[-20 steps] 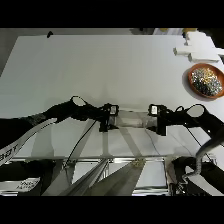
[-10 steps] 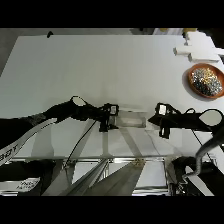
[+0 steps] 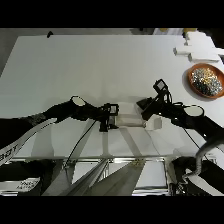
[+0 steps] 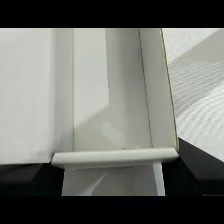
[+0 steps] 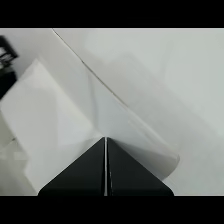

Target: Fold the box and place the chain.

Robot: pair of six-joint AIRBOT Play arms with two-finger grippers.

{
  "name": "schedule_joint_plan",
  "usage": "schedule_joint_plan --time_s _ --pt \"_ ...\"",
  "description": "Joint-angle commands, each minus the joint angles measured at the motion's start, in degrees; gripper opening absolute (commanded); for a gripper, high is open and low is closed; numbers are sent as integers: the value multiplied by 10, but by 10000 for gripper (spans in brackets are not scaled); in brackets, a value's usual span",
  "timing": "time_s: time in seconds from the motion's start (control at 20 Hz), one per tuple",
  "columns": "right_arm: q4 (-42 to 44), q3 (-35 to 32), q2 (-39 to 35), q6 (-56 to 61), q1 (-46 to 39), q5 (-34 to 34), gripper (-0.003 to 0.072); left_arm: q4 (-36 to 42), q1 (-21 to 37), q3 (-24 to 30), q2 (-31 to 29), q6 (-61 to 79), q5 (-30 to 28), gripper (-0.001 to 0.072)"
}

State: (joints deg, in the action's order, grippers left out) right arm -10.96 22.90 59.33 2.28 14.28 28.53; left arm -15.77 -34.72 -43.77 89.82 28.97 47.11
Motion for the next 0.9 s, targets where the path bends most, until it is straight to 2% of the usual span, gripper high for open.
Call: schedule_joint_plan --time_s 0.0,0.2,0.35,0.5,0.65,0.85 --pt "30 0 64 68 14 -56 15 -1 0 0 0 2 1 208" --pt "2 5 65 164 12 -29 15 -1 0 0 0 1 1 208" --pt "-13 25 41 201 -17 70 15 -1 0 0 0 1 1 208" --pt "-59 38 -28 233 -59 139 15 -1 0 0 0 2 1 208" --pt "-168 42 -127 250 -89 196 15 -1 0 0 0 1 1 208" --pt "-408 42 -251 249 -90 273 15 -1 0 0 0 2 1 208"
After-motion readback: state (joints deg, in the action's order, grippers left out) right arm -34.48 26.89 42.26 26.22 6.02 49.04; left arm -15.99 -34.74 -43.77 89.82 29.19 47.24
